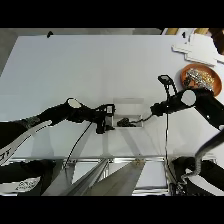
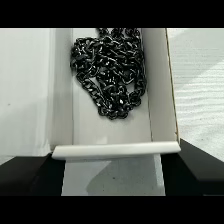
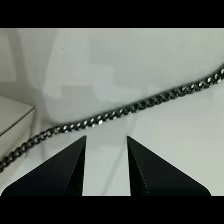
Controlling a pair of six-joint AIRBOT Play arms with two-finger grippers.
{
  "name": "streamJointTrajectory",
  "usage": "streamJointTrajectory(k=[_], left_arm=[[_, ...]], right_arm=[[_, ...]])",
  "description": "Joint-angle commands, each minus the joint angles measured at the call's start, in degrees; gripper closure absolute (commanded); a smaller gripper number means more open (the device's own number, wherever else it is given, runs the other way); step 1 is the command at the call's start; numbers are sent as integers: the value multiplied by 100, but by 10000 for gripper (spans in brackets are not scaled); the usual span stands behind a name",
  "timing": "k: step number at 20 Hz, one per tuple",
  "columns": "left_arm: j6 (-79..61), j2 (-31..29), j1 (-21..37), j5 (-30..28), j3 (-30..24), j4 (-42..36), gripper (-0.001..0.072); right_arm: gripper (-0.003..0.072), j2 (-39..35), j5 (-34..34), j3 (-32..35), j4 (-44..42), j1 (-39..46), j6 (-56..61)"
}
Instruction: Fold the box and place the chain.
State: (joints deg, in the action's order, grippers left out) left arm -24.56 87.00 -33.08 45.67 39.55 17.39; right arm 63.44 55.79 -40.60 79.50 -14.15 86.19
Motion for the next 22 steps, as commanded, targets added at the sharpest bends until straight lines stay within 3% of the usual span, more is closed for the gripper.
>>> streamJointTrajectory(k=[1, 13, 14, 17, 22], left_arm=[[-2, 0, 2, 0, 4, 2, 558], [-2, 0, 2, 0, 4, 2, 558], [-2, 0, 2, 0, 4, 2, 558], [-2, 0, 2, 0, 4, 2, 558], [-2, 0, 2, 0, 4, 2, 558]], right_arm=[[396, 382, -225, 9, 116, -4, 234], [345, 1005, -402, 9, 107, -7, 229], [356, 1029, -411, 9, 107, -7, 232], [512, 1032, -417, 9, 107, -7, 221], [511, 940, -181, 9, 109, -7, 70]])
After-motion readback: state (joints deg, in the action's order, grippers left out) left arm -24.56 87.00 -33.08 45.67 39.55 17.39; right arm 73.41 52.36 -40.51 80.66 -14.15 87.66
